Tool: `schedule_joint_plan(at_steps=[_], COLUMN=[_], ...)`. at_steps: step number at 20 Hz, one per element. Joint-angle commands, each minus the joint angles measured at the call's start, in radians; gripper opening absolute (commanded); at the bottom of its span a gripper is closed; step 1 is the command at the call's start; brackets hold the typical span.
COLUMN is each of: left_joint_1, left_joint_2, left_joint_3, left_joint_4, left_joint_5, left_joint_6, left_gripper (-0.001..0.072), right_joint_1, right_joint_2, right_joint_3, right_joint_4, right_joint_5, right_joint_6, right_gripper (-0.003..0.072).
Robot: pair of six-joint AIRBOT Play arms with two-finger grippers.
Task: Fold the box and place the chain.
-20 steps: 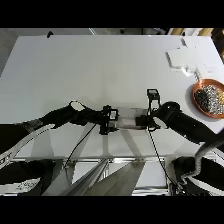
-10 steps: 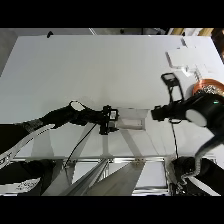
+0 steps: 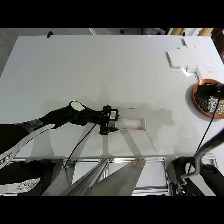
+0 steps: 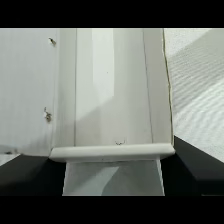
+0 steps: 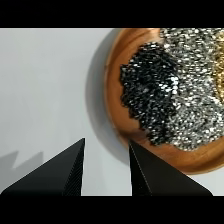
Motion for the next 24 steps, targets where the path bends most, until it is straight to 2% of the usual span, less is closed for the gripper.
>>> schedule_joint_plan(at_steps=[1,7,10,11,15,24], left_joint_1=[0.000,0.000,0.000,0.000,0.000,0.000], left_joint_2=[0.000,0.000,0.000,0.000,0.000,0.000], left_joint_3=[0.000,0.000,0.000,0.000,0.000,0.000], left_joint_4=[0.000,0.000,0.000,0.000,0.000,0.000], left_joint_5=[0.000,0.000,0.000,0.000,0.000,0.000], left_joint_6=[0.000,0.000,0.000,0.000,0.000,0.000], left_gripper=[0.0270,0.0270,0.0270,0.0270,0.0270,0.0270], right_joint_1=[-0.164,-0.254,-0.310,-0.331,-0.394,-0.401], right_joint_2=[-0.084,-0.243,-0.279,-0.296,-0.360,-0.457], right_joint_3=[0.002,0.003,0.003,0.003,0.003,0.003], right_joint_4=[0.007,0.000,-0.002,0.001,0.005,0.011], right_joint_5=[-0.091,-0.075,-0.166,-0.171,-0.182,-0.219], right_joint_6=[-0.065,-0.081,-0.117,-0.117,-0.116,-0.117], right_gripper=[0.0279,0.0278,0.0249,0.0228,0.0227,0.0219])
